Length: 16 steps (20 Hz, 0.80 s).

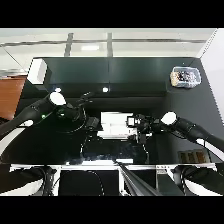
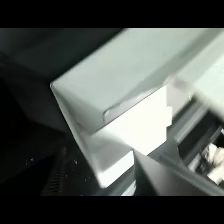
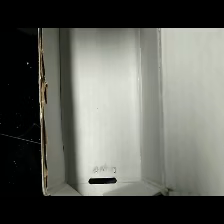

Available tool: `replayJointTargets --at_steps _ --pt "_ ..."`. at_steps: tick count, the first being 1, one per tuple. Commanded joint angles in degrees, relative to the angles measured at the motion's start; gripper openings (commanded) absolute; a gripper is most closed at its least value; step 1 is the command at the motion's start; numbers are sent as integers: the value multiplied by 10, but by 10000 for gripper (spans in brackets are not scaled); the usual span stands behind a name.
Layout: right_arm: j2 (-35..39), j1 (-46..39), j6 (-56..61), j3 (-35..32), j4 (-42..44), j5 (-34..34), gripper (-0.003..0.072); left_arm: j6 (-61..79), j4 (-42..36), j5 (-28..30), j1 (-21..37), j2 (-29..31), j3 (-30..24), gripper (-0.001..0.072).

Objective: Fold the box and place the chain.

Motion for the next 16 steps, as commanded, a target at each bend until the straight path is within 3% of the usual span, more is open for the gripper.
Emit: replayJointTargets --at_steps 1,7,13,15,16 --pt "0 0 0 0 0 0 191 -84 50 27 -46 0 31 404" --pt "0 0 0 0 0 0 191 -178 104 40 -69 0 35 349" --pt "0 0 0 0 0 0 191 -257 154 85 -111 -3 35 341" --pt "0 0 0 0 0 0 190 -272 187 88 -126 -9 37 222" --pt "0 0 0 0 0 0 191 -294 210 82 -134 -15 42 222"
